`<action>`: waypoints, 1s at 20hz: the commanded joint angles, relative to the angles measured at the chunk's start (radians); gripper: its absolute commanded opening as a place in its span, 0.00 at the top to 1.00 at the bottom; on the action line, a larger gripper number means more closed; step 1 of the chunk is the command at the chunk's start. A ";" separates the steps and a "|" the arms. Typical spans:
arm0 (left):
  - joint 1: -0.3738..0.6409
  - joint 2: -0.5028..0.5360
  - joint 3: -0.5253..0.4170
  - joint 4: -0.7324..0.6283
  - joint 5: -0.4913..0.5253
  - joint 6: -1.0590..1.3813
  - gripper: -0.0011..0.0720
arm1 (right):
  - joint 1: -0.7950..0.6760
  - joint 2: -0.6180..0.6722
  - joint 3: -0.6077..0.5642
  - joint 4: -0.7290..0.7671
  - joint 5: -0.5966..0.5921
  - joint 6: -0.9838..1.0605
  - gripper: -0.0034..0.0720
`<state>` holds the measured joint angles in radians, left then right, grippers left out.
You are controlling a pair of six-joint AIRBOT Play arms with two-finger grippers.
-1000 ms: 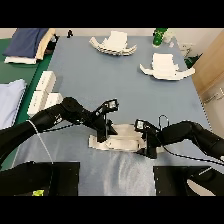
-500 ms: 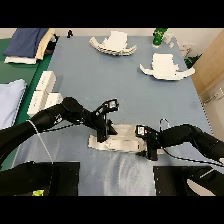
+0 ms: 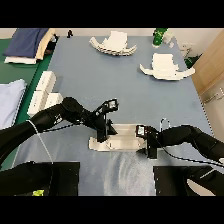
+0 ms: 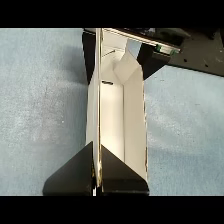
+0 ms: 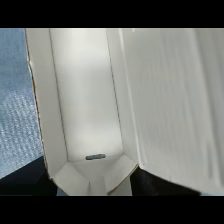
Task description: Fold the box.
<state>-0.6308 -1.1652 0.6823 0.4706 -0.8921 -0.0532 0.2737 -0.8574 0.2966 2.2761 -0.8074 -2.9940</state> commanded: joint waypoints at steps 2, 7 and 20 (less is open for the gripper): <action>0.001 0.001 0.000 0.000 0.000 0.000 0.96 | 0.009 -0.003 -0.001 0.003 0.010 -0.006 0.21; 0.001 0.001 0.000 0.000 0.000 0.000 0.97 | 0.009 -0.003 -0.001 0.002 0.014 -0.006 0.30; 0.001 0.001 0.000 0.000 0.000 0.000 0.97 | 0.008 -0.002 -0.001 -0.002 0.014 -0.006 0.32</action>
